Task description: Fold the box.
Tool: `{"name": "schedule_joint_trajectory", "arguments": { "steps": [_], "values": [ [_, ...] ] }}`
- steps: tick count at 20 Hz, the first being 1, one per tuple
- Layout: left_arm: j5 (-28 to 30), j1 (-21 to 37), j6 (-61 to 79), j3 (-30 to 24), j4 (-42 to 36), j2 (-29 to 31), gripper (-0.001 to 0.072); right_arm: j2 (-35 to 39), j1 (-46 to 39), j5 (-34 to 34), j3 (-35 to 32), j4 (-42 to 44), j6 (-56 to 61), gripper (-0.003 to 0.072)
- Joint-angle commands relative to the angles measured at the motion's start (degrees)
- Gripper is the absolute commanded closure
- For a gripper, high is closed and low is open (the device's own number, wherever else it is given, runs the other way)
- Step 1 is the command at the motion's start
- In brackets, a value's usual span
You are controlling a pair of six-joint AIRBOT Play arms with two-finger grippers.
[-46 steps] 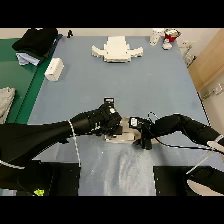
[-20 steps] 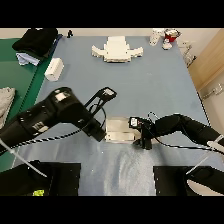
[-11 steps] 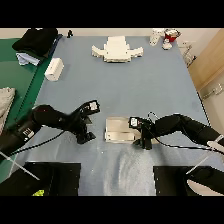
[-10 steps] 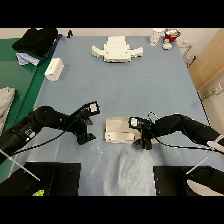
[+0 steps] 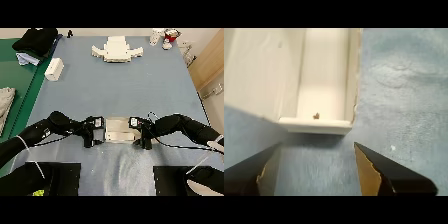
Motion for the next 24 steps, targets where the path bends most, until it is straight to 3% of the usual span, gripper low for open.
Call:
{"name": "schedule_joint_trajectory", "arguments": {
  "steps": [1,10,12,13,14,24],
  "values": [
    [1.86,-2.08,7.63,-0.17,-6.54,-2.67,0.0024,-0.04,0.04,0.0,0.07,0.02,0.0,0.021],
    [0.79,-3.85,7.52,0.07,-7.21,-5.31,0.0026,-0.04,0.04,0.0,0.07,0.0,0.0,0.021],
    [2.84,-4.98,5.38,0.37,-6.8,-5.46,0.0033,-0.04,0.04,0.02,0.07,0.0,0.0,0.0211],
    [3.78,-5.18,4.52,0.39,-6.82,-5.46,0.0126,-0.04,0.04,0.0,0.07,0.02,0.0,0.0211],
    [3.78,-5.16,4.44,0.39,-6.8,-5.46,0.0131,-0.04,0.04,0.0,0.07,0.0,0.0,0.021],
    [4.76,-5.18,2.84,0.44,-6.54,-5.46,0.0119,-0.04,0.04,0.0,0.07,0.02,0.0,0.021]
  ]
}}
